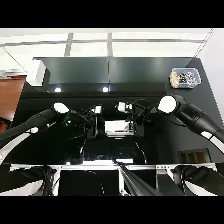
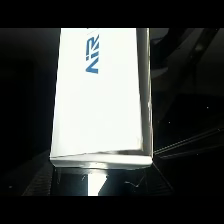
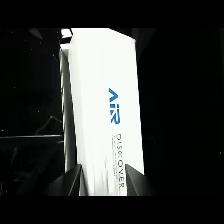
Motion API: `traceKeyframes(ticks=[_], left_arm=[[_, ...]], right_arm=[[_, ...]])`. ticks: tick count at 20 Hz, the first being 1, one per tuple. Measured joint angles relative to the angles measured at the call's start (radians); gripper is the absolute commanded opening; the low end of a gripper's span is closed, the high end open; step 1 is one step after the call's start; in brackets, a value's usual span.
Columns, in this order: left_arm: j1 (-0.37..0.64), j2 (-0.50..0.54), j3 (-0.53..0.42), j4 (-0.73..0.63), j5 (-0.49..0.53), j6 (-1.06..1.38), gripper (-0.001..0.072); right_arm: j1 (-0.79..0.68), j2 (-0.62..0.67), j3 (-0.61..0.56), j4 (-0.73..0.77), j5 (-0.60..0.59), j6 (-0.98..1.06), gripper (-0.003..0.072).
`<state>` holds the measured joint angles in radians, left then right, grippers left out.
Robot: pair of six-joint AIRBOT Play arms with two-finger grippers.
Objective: Fold the box and place the chain.
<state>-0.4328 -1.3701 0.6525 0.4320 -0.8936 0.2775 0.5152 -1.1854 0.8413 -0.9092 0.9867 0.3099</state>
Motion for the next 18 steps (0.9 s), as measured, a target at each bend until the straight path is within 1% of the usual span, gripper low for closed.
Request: traceKeyframes(ticks=[11,18], left_arm=[[0.000,0.000,0.000,0.000,-0.001,0.000,0.0338],[0.000,0.000,0.000,0.000,-0.001,0.000,0.0338]], right_arm=[[0.013,0.000,0.000,-0.004,0.014,0.000,0.0309],[0.014,0.000,-0.002,-0.003,0.018,0.000,0.0323]])
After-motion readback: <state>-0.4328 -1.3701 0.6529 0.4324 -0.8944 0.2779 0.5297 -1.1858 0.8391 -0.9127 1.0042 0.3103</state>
